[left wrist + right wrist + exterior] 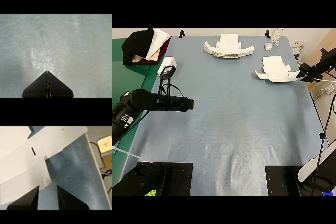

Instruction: Fold the box.

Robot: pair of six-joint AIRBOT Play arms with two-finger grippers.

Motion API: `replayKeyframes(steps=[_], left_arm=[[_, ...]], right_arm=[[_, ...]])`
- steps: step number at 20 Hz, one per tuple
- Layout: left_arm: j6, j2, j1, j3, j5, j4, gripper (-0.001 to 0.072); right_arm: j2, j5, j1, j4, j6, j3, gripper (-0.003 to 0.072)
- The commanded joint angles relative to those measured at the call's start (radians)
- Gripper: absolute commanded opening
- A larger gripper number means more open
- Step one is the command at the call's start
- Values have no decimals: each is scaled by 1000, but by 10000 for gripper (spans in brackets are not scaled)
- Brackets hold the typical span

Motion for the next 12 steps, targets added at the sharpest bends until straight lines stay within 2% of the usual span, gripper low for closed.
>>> replayKeyframes(steps=[1, 2, 3, 4, 5, 9, 12], left_arm=[[-13, -16, 0, 0, -6, -2, 13], [-13, -19, 0, 0, -15, -2, 13], [-13, -23, 0, 0, -22, -2, 13], [-13, -27, 0, 0, -24, -2, 13], [-13, -29, 0, 0, -29, -2, 13], [-13, -29, 0, 0, -31, -2, 13], [-13, -29, 0, 0, -37, -1, 13]], right_arm=[[-48, 11, -6, 95, -61, 25, 276], [-48, 8, -6, 103, -61, 25, 269], [-48, -3, -6, 115, -66, 26, 162], [-48, -19, -6, 134, -89, 26, 23], [-47, -34, -6, 152, -97, 26, 2], [-11, -123, 7, 215, -101, 13, -3], [79, -151, 27, 240, -93, -90, -4]])
